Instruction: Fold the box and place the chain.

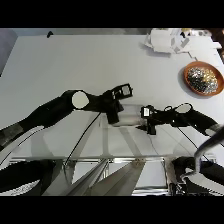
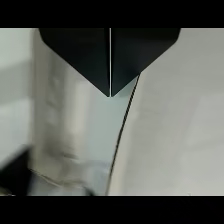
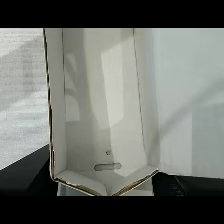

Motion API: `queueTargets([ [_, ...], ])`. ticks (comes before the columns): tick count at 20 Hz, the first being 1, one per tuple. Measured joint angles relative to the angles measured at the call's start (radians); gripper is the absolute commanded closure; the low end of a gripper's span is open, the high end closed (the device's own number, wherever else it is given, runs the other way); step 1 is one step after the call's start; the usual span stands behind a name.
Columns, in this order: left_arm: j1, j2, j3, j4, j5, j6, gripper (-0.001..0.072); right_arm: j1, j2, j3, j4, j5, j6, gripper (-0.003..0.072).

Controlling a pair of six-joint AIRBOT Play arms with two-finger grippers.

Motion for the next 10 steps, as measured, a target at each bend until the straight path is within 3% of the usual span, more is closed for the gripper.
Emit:
queueTargets([
  [4,0.002,-0.091,0.0,-0.002,0.122,-0.108,0.0707,0.0,0.0,0.0,0.0,0.0,0.001,0.0286],
  [10,0.002,-0.102,0.0,0.021,0.113,-0.148,0.0707,0.0,0.0,0.0,0.0,0.0,0.0,0.0286],
])
